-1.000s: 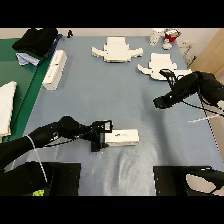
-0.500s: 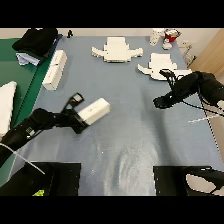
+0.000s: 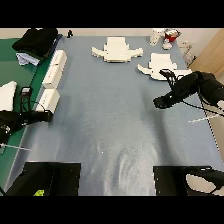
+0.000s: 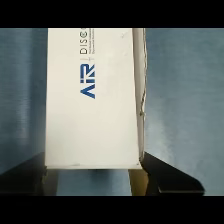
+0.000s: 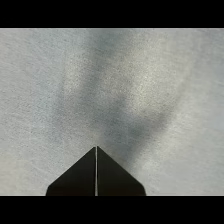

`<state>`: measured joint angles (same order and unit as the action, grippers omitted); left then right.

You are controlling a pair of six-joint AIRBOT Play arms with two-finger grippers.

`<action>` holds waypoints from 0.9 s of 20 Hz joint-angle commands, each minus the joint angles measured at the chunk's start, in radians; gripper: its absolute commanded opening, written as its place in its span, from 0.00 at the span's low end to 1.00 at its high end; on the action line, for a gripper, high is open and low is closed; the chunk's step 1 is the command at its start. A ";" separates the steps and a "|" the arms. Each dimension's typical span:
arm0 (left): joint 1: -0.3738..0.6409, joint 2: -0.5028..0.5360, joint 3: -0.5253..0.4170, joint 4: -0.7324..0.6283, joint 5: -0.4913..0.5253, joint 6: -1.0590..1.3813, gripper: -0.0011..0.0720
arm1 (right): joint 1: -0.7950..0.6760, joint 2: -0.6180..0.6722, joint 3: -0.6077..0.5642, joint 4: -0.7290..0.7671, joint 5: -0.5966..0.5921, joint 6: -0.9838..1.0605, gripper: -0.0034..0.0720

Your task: Fold the box.

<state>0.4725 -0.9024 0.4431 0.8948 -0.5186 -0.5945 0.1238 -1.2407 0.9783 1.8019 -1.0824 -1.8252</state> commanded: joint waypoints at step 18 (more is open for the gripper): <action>-0.116 -0.667 0.603 -0.039 0.073 -0.001 0.66 | 0.000 0.000 0.001 0.000 0.000 0.000 0.05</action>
